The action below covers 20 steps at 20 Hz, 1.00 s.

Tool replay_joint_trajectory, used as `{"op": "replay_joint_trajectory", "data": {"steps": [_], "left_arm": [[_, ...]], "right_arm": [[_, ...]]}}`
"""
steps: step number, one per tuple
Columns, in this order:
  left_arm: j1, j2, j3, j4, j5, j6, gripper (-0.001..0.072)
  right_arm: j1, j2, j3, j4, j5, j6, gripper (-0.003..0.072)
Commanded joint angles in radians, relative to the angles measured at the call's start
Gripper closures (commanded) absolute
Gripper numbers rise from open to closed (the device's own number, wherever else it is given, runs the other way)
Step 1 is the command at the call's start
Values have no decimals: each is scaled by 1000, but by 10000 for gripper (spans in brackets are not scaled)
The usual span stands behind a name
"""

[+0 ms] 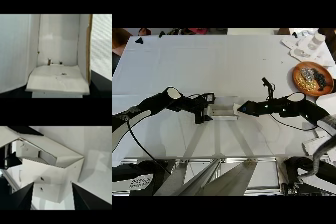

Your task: Fold the box and place the chain.

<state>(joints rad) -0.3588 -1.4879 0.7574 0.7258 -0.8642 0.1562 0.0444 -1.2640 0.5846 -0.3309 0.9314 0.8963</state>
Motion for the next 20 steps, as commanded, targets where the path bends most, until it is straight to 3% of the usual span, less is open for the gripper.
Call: {"op": "replay_joint_trajectory", "data": {"steps": [1, 8, 20], "left_arm": [[0, 1, 1, 0, 0, 0, 266], [0, 1, 1, 0, 0, 0, 266], [0, 1, 1, 0, 0, 0, 266]], "right_arm": [[36, 1, 0, 24, -35, -14, 153], [88, 1, 0, 22, -112, -11, 154], [198, 1, 1, -68, -364, -8, 153]]}}
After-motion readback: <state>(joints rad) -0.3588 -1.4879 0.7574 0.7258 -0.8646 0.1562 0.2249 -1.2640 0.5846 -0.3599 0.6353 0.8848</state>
